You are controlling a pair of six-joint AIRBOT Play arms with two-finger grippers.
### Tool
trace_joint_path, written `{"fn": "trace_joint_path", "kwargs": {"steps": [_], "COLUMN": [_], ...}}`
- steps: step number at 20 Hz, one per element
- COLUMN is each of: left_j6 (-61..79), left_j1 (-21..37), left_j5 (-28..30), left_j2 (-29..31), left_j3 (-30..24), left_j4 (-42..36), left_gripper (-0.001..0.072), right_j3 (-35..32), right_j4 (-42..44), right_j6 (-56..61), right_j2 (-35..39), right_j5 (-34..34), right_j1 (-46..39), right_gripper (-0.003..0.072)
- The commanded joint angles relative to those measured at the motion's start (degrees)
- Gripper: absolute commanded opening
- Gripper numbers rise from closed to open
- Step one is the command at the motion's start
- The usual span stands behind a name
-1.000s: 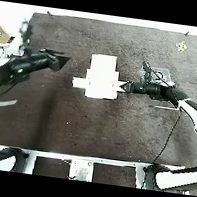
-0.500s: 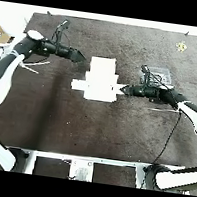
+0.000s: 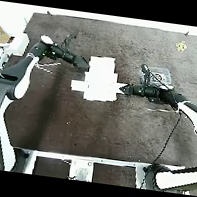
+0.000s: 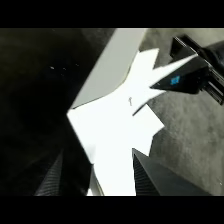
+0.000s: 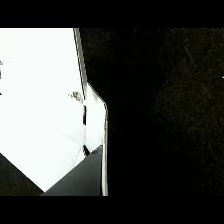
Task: Fold the box and place the chain.
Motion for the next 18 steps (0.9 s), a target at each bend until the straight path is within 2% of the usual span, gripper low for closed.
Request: {"fn": "trace_joint_path", "kwargs": {"steps": [1,5,7,12,13,15,16,17,18], "left_j6": [1.9,2.0,3.1,3.3,3.3,3.3,3.3,3.3,3.4], "left_j1": [-2.1,-2.7,-2.8,-3.5,-3.8,-4.1,-4.1,-4.1,-4.0], "left_j5": [-4.0,-4.6,-6.5,-6.4,-6.4,-6.0,-6.1,-6.2,-6.3], "left_j2": [-2.9,-4.3,-4.5,-4.5,-4.5,-4.5,-4.5,-4.5,-4.5], "left_j3": [0.7,0.7,0.7,0.7,0.7,0.7,0.8,0.8,0.8], "left_j4": [-1.9,-2.4,-3.5,-3.5,-3.4,-3.0,-3.0,-3.0,-3.0], "left_gripper": [0.0469,0.0467,0.0365,0.0342,0.0145,0.001,0.0009,0.0009,0.0009], "right_j3": [0.0,0.0,0.0,0.0,0.0,0.0,0.0,0.0,0.0], "right_j4": [0.2,0.1,0.2,0.2,0.1,0.2,0.2,0.2,0.1], "right_j6": [-0.3,-0.3,-0.5,-0.5,-0.5,-0.5,-0.5,-0.5,-0.5], "right_j2": [0.0,0.0,0.0,0.0,0.0,0.0,0.0,0.0,0.2], "right_j5": [0.0,0.0,-0.1,-0.1,-0.1,-0.2,-0.2,-0.1,-0.1], "right_j1": [0.0,0.0,0.0,0.0,0.0,0.0,0.0,-0.1,-0.2], "right_gripper": [0.0002,0.0002,0.0002,0.0002,0.0003,0.0003,0.0003,0.0071,0.036]}}
